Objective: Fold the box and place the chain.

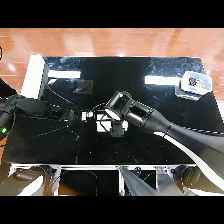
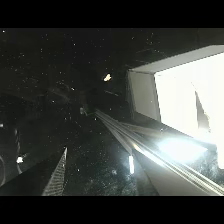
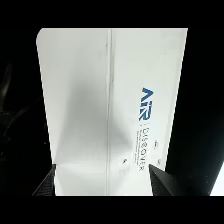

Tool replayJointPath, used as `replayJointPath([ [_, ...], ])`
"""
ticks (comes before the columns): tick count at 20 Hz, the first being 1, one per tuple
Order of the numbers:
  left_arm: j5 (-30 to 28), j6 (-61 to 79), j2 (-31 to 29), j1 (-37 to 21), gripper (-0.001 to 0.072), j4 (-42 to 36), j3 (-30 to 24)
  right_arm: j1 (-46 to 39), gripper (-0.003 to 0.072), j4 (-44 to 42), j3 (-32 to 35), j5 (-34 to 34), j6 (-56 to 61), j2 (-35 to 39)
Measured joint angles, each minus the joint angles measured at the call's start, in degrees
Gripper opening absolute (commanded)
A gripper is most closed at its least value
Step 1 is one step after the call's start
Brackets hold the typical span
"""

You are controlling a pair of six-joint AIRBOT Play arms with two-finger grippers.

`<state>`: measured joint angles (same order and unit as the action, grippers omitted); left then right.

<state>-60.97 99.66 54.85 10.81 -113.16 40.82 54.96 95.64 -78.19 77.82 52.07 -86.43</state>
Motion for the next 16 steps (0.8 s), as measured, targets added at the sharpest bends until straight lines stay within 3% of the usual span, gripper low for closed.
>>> replayJointPath([
  [16, 0.1, 0.4, 0.0, 0.0, 0.0511, 0.0, 0.0, 1.2, 0.0717, 2.0, 0.1, -1.0, 2.0, -0.9],
])
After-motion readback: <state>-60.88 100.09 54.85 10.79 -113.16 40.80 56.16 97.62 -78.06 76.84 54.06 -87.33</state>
